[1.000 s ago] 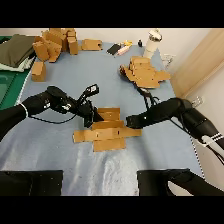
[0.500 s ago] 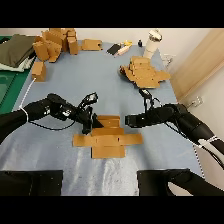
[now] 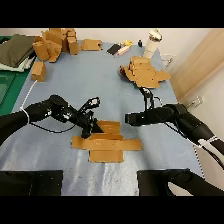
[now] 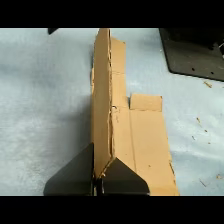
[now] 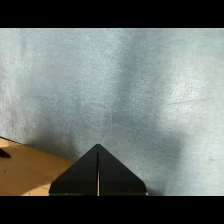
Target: Fold the box.
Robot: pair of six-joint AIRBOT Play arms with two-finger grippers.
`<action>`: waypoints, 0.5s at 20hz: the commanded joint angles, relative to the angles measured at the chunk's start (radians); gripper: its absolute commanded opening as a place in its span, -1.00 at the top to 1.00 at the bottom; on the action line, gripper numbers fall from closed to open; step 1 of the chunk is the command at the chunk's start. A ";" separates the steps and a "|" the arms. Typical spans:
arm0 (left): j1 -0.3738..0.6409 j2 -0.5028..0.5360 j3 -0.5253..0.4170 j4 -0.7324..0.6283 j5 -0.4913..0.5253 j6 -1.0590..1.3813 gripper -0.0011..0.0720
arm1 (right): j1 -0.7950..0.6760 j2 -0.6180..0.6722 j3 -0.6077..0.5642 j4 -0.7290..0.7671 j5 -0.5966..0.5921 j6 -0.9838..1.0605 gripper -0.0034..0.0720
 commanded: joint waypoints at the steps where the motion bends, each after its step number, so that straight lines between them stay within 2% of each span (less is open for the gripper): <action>1: -0.021 0.008 -0.001 0.044 0.016 -0.049 0.94 | 0.001 0.001 -0.001 -0.006 0.023 0.000 0.90; 6: -0.022 0.016 -0.001 0.075 0.013 -0.080 0.94 | 0.001 0.001 -0.001 -0.006 0.023 0.000 0.90; 10: -0.022 0.043 -0.001 0.075 0.034 -0.081 0.94 | 0.001 0.001 -0.001 -0.013 -0.039 0.000 0.90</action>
